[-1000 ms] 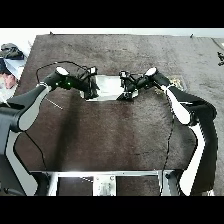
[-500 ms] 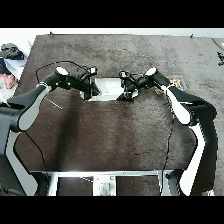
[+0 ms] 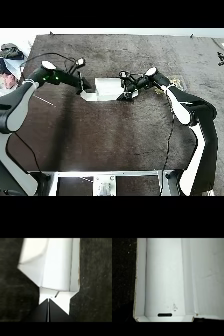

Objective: Fold the box and place the chain.

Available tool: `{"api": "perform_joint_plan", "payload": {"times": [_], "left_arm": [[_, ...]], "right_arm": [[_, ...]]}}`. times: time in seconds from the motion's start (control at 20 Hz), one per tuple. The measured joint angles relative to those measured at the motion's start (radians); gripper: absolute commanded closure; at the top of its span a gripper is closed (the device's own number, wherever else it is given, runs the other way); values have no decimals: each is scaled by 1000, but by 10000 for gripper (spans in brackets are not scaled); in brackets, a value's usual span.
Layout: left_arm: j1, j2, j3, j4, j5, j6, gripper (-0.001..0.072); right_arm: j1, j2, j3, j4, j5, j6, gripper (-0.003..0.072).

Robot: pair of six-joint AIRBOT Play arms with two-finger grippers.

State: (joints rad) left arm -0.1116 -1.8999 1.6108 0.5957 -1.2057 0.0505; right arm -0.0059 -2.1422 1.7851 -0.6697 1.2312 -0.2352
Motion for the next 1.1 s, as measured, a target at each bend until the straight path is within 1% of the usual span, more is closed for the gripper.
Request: {"api": "perform_joint_plan", "payload": {"times": [0.15,0.3,0.45,0.55,0.7,0.85,1.1], "left_arm": [[12,90,0,28,2,-145,702],[55,156,-10,74,43,-381,702],[109,183,-39,101,71,-616,698],[129,192,-82,124,107,-732,697],[139,197,-165,137,166,-833,697],[144,199,-229,141,182,-883,697],[130,195,-295,109,222,-926,697]], "right_arm": [[0,0,0,0,0,0,368],[0,0,0,0,0,0,368],[0,0,0,0,0,0,368],[0,0,0,0,0,0,368],[0,0,0,0,0,0,368],[0,0,0,0,0,0,368],[0,0,0,0,0,0,368]]}}
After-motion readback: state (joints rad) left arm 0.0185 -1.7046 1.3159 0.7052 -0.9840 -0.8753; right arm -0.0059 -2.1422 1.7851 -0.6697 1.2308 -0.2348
